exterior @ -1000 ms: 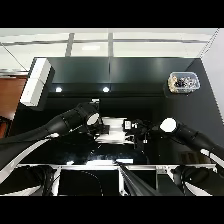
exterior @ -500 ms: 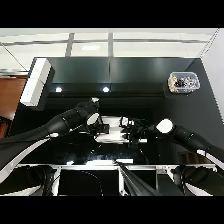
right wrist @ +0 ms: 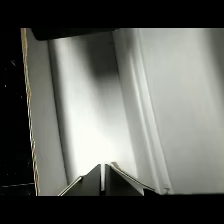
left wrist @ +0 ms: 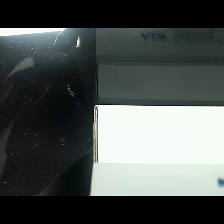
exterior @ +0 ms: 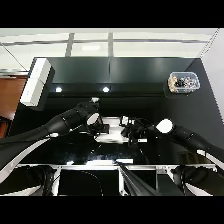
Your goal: Fold the box and place the chain.
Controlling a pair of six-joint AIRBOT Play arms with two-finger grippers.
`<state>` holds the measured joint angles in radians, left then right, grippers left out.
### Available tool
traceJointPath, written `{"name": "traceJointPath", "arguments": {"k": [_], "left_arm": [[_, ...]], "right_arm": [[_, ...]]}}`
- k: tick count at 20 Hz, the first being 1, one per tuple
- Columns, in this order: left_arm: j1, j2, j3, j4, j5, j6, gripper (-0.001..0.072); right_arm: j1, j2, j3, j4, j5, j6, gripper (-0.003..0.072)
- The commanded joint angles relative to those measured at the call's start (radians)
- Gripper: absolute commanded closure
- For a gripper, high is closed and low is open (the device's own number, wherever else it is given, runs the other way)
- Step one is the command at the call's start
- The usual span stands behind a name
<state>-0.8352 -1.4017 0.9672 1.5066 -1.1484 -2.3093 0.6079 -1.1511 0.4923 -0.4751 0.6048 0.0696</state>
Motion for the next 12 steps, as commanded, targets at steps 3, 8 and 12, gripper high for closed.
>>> {"name": "traceJointPath", "arguments": {"k": [3,8,12], "left_arm": [[0.001,-0.001,0.000,-0.001,-0.013,0.001,0.0683],[0.001,-0.001,0.000,-0.001,-0.012,0.001,0.0683],[0.002,-0.001,0.000,-0.001,-0.012,0.001,0.0683]], "right_arm": [[-0.131,0.129,0.056,-0.400,0.207,0.763,0.0677],[-0.520,0.270,0.054,-0.553,0.399,1.304,0.0678],[-0.667,0.240,-0.031,-0.497,0.417,1.422,0.0677]]}}
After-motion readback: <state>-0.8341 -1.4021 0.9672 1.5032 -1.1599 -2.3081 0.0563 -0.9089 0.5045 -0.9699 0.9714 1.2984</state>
